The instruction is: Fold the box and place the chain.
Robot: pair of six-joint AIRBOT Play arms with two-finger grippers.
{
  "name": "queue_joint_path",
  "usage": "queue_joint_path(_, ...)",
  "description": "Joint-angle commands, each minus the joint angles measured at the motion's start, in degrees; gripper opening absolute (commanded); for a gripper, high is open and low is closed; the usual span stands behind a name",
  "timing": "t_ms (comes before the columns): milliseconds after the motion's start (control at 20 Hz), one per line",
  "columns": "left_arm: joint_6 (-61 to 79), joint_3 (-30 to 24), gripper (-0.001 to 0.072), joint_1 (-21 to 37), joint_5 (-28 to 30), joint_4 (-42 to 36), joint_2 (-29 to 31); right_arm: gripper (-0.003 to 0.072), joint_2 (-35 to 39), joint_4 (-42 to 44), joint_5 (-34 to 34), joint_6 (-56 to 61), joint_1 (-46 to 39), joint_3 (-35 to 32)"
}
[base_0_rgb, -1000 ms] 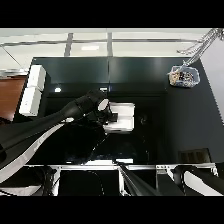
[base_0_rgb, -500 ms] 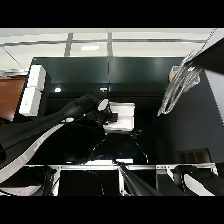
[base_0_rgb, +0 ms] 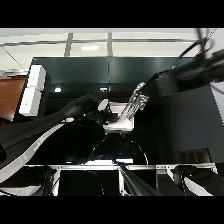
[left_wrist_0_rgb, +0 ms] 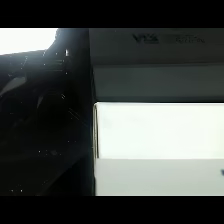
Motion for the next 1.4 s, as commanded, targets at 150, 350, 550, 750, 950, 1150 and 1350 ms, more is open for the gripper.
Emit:
queue_joint_path(150, 0.02, 0.07, 0.0024, 0.04, -0.02, 0.02, 0.00, 0.0011, -0.31, -3.50, -18.18, 3.45, 2.56, -17.79)
queue_joint_path(350, 0.02, 0.07, 0.0024, 0.04, 0.00, 0.02, 0.00, 0.0011, -0.31, -2.60, -25.49, 5.81, 5.73, -25.88)
queue_joint_path(550, 0.02, 0.07, 0.0024, 0.04, 0.02, 0.02, 0.00, 0.0016, -0.35, -2.89, -29.35, 6.16, 8.44, -28.41)
queue_joint_path(750, 0.02, 0.07, 0.0024, 0.04, 0.02, 0.02, 0.00, 0.0367, -0.28, -5.62, -28.06, 7.10, 7.72, -28.28)
queue_joint_path(950, 0.00, 0.07, 0.0024, 0.04, 0.00, -0.02, -0.02, 0.0367, 0.72, -19.19, -19.02, 7.15, -0.13, -27.87)
queue_joint_path(1150, 0.00, 0.07, 0.0024, 0.02, 1.09, -0.28, 0.00, 0.0366, 0.72, -25.59, -15.91, 8.52, -5.70, -27.91)
queue_joint_path(1350, -4.90, 0.52, 0.0317, -0.11, 3.28, -6.05, 0.20, 0.0367, 0.72, -25.07, -16.33, 8.39, -5.40, -27.91)
